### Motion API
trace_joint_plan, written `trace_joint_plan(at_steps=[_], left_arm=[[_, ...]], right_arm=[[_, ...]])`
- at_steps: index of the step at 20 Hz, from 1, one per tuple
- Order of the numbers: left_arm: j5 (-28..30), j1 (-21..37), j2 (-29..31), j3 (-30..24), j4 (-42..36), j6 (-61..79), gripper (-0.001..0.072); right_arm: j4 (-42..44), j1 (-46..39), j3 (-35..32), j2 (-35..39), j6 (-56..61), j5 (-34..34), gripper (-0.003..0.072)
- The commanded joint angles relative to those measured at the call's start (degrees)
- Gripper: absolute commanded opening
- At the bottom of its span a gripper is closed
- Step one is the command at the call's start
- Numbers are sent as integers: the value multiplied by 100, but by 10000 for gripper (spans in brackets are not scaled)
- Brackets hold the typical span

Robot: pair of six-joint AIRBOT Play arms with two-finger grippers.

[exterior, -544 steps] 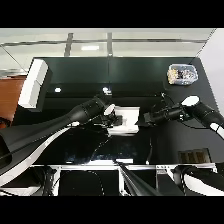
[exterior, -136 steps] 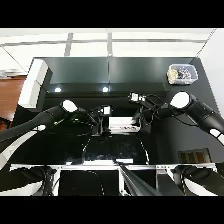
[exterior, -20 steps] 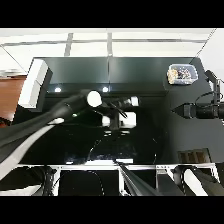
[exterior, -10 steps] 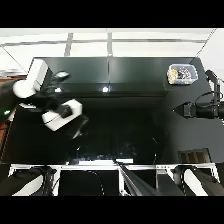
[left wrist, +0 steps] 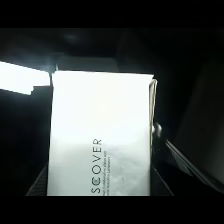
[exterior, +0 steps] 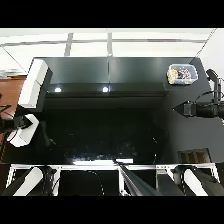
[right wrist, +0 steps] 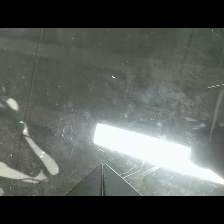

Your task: Fold the box and place the chain.

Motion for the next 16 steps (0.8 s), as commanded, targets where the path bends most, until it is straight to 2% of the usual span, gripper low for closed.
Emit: trace_joint_plan(at_steps=[1, 3, 6, 11, 16], left_arm=[[911, 372, -28, -52, -52, 479, 276], [1399, 354, -28, -48, -452, 831, 275], [1661, 199, -57, -44, -876, 1694, 275], [2100, -236, -431, 15, -879, 2177, 275], [2568, -310, -1097, 249, -1027, 2133, 277]], right_arm=[[2, 0, -2, 4, 9, -17, 11], [2, 0, -2, 4, 35, -37, 11], [2, 0, -2, 4, 116, -118, 11], [2, 0, -4, 4, 234, -118, 11], [2, 0, -2, 4, 352, -111, 11]])
